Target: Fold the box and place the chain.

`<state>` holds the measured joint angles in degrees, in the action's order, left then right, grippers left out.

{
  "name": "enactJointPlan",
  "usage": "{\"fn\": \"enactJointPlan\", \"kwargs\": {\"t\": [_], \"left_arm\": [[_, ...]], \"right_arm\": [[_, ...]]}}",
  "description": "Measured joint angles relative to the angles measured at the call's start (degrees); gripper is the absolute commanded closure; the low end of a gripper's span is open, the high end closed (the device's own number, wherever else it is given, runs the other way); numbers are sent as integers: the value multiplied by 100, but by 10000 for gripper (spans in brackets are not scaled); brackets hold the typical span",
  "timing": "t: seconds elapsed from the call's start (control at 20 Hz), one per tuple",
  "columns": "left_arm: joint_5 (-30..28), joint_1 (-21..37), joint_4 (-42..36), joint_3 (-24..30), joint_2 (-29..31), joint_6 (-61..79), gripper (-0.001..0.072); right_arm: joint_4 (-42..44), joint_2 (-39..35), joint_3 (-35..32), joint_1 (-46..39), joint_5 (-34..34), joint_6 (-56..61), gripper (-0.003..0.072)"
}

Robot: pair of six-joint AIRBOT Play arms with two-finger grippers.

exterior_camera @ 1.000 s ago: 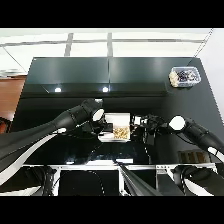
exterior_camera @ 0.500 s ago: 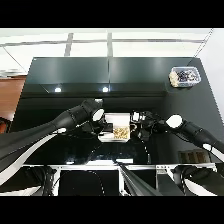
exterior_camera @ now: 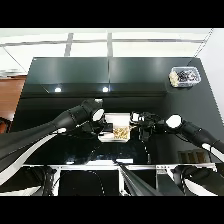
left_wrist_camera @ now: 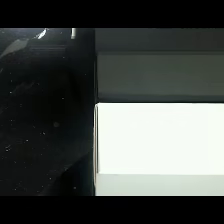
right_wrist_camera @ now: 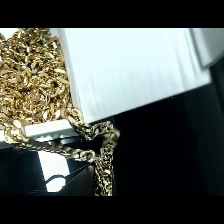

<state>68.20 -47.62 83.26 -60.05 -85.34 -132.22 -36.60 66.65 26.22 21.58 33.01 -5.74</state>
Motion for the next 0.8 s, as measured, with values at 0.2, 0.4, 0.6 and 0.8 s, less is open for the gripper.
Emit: {"fn": "enactJointPlan", "kwargs": {"t": [0.2, 0.4, 0.6, 0.8], "left_arm": [[2, 0, 0, 0, 0, 0, 679], [37, 0, -2, 0, 0, -4, 678], [81, 0, 0, 0, -2, -4, 679], [92, 0, 0, 0, -2, -2, 678]], "right_arm": [[-17, -20, -2, 0, 111, 398, 675], [-310, -295, 4, -11, 343, 1486, 676], [-966, -966, 238, -107, 870, 2944, 676], [-1235, -1731, 785, -208, 1838, 4142, 675]]}}
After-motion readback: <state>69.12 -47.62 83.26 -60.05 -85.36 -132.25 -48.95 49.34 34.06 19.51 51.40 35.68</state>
